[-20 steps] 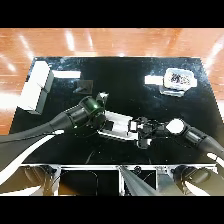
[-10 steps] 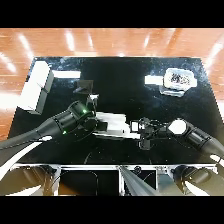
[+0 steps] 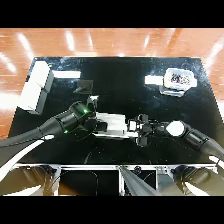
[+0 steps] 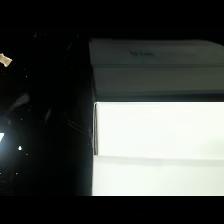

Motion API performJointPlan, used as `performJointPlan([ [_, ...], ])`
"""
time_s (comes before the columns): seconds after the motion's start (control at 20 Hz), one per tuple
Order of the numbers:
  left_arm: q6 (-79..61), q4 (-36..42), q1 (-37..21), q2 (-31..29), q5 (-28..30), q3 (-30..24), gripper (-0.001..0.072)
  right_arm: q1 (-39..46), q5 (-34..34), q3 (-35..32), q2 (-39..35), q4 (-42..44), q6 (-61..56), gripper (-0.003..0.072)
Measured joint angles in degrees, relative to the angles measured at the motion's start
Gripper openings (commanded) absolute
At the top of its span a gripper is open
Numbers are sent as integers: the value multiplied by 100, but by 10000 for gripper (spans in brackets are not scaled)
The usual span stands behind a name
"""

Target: Fold the box and place the chain.

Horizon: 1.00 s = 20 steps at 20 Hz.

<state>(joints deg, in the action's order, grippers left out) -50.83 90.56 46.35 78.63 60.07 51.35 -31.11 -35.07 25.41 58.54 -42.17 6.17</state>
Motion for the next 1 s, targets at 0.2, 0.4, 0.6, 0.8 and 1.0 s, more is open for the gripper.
performJointPlan([
  [0.2, -2, 24, 0, 61, 22, 7, 20, -221, 376, 0, 70, 114, 26, 720],
  [0.4, 0, 33, 0, 79, 20, 11, 20, -280, 494, 0, 170, 151, 26, 720],
  [0.6, 0, 37, 0, 83, 39, 11, 20, -297, 437, 4, 212, 240, 31, 628],
  [0.8, -22, 46, 0, 83, 79, 11, 20, -304, 313, 4, 229, 501, 247, 506],
  [1.0, -35, 55, 0, 83, 96, 11, 20, -304, 254, 4, 245, 680, 372, 419],
])
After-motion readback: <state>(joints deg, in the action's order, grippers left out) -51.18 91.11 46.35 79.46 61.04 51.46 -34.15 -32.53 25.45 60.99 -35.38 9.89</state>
